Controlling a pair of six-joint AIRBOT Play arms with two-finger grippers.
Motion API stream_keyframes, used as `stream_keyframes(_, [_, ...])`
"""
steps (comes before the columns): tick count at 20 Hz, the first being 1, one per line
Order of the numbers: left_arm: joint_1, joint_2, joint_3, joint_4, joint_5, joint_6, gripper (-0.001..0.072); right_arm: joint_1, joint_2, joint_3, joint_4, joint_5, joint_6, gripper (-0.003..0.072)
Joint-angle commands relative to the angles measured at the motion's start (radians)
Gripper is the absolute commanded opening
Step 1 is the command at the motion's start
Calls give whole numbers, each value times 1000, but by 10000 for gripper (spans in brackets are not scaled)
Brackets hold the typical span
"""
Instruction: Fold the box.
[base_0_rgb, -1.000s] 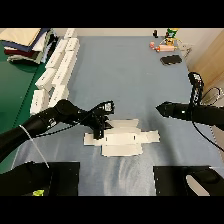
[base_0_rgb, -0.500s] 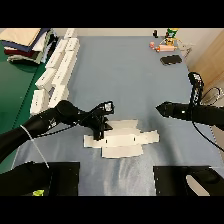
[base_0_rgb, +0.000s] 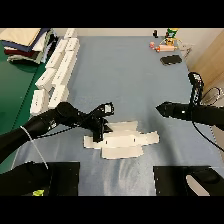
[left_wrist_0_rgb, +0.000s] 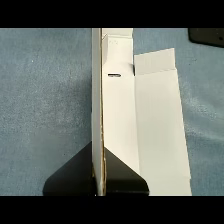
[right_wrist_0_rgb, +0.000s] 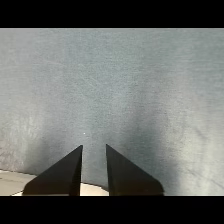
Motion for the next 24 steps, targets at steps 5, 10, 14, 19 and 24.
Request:
stream_keyframes(5, [-54, -1, -2, 44, 1, 0, 13, 1, 1, -1, 2, -11, 0, 226])
stream_keyframes(10, [-53, 0, -2, 44, 8, 0, 14, 1, 1, -1, 10, -100, 0, 218])
stream_keyframes(14, [-53, 0, -2, 44, 7, 0, 14, 1, 1, -1, 46, -242, 0, 14])
stream_keyframes(19, [-53, 0, -2, 44, 7, 0, 13, 38, 41, -2, 100, -512, -76, 0])
stream_keyframes(24, [-53, 0, -2, 44, 7, 0, 13, 387, 305, -92, 72, -568, -137, 1])
